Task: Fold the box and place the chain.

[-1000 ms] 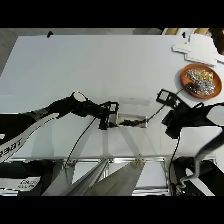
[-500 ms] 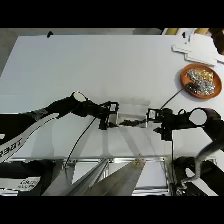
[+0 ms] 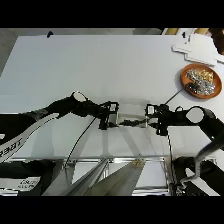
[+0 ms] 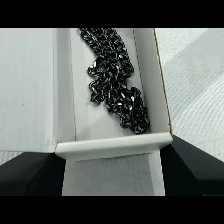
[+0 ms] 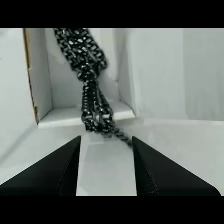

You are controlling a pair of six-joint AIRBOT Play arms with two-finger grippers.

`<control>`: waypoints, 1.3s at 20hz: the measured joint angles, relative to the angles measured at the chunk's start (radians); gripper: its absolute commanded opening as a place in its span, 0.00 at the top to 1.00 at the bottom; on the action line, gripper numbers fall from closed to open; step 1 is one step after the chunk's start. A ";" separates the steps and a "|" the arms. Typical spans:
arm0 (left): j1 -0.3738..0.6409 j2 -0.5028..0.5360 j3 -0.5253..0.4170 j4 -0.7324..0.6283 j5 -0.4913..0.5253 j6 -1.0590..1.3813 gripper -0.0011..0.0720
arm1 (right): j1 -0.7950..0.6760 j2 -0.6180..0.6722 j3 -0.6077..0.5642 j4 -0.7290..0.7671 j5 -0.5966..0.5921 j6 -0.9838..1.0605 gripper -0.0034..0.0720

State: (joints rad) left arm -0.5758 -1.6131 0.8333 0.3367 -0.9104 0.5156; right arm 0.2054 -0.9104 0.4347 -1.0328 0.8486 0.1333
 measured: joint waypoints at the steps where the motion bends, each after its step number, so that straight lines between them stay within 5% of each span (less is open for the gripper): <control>1: 0.000 0.000 0.000 0.000 0.000 0.000 0.70 | 0.000 -0.001 -0.001 0.006 -0.007 -0.001 0.53; 7: 0.000 0.000 0.000 0.000 0.000 0.000 0.70 | 0.000 -0.008 -0.003 0.033 -0.044 -0.003 0.54; 12: 0.000 0.000 0.000 0.000 0.000 0.000 0.70 | 0.000 -0.051 -0.003 0.057 -0.051 -0.004 0.93; 19: 0.000 0.000 0.000 0.000 0.000 0.000 0.70 | 0.000 -0.035 -0.003 0.047 -0.024 0.021 0.94; 26: 0.000 0.000 0.000 0.000 0.000 0.000 0.70 | 0.000 0.199 -0.003 -0.035 0.048 0.209 0.94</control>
State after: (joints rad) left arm -0.5758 -1.6131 0.8333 0.3367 -0.9104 0.5152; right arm 0.2050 -0.7113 0.4320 -1.0676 0.8967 0.3420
